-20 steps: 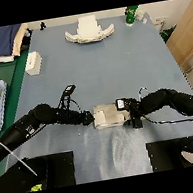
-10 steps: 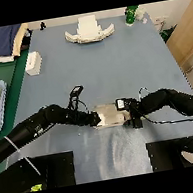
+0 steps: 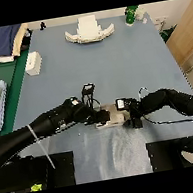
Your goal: Fold the box.
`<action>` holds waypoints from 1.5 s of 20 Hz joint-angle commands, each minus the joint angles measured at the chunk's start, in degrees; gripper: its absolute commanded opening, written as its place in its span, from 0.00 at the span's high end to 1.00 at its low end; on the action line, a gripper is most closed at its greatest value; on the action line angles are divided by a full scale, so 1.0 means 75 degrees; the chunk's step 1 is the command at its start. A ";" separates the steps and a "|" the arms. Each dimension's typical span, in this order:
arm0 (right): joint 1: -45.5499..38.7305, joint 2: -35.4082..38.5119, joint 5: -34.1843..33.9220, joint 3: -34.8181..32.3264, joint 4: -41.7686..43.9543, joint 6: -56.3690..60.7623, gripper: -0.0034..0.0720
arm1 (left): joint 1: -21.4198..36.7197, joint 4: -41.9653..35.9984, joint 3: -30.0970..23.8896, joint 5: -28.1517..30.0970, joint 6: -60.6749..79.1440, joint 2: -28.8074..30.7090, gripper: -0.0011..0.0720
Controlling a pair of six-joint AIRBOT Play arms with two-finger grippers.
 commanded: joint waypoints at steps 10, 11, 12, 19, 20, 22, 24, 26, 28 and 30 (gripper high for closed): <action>0.0003 0.0006 0.0009 0.0006 0.0000 0.0000 0.32 | -0.0466 0.1142 0.1696 -0.2116 -0.2331 -0.1734 0.44; 0.0003 0.0006 0.0009 0.0006 0.0000 0.0000 0.32 | -0.0469 0.1160 0.1769 -0.2229 -0.2355 -0.1836 0.44; 0.0003 0.0006 0.0009 0.0006 0.0000 0.0000 0.32 | -0.0469 0.1195 0.1784 -0.2247 -0.2521 -0.1883 0.44; 0.0003 0.0006 0.0009 0.0006 0.0000 0.0003 0.32 | -0.0466 0.1250 0.1784 -0.2206 -0.2771 -0.1932 0.97; 0.0003 0.0006 0.0009 0.0006 0.0000 0.0000 0.32 | -0.0466 0.1247 0.1784 -0.2247 -0.2850 -0.1947 0.97; 0.0003 0.0006 0.0009 0.0006 0.0000 0.0000 0.32 | -0.0466 0.1247 0.1795 -0.2346 -0.2871 -0.1947 0.97; 0.0003 0.0006 0.0009 0.0006 0.0000 0.0000 0.32 | -0.0466 0.1247 0.1839 -0.2474 -0.2856 -0.1947 0.97; 0.0003 0.0006 0.0009 0.0006 0.0000 0.0000 0.32 | -0.0466 0.1250 0.1961 -0.2556 -0.2597 -0.1938 0.64; 0.0003 0.0006 0.0006 0.0006 0.0000 0.0000 0.32 | -0.0455 0.1247 0.2133 -0.2702 -0.2570 -0.1938 0.08; 0.0003 0.0006 0.0009 0.0006 0.0000 0.0000 0.32 | -0.0452 0.1416 0.2398 -0.3153 -0.2492 -0.1929 0.08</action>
